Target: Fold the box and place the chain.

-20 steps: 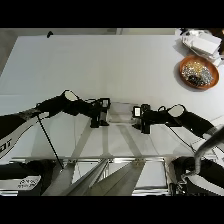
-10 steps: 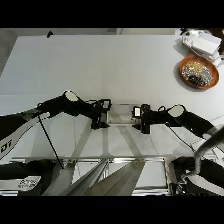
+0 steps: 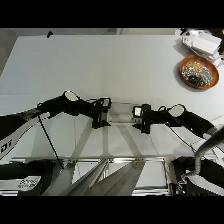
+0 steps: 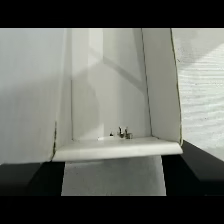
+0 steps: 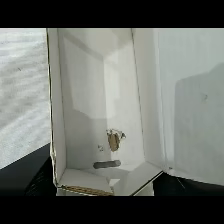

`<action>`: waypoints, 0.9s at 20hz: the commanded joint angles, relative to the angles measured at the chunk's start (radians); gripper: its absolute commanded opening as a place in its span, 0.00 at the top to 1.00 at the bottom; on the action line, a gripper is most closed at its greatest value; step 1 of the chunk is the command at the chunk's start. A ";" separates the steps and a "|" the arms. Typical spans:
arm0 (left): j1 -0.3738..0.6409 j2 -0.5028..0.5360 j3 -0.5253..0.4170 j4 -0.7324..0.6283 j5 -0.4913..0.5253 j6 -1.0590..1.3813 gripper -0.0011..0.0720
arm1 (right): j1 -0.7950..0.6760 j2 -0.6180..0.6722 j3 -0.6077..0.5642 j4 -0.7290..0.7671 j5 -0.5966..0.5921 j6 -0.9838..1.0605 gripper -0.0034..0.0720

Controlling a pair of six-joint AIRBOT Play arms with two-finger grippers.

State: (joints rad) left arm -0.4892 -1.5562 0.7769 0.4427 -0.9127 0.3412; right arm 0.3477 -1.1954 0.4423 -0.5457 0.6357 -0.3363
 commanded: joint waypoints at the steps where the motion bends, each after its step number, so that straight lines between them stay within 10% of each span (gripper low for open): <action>1: -0.001 0.000 0.000 -0.015 0.010 -0.005 0.54 | 0.000 0.001 0.000 0.000 0.003 -0.002 0.28; 18: -0.001 0.000 0.000 0.074 0.007 -0.005 0.56 | 0.000 0.001 0.000 0.000 0.003 -0.002 0.28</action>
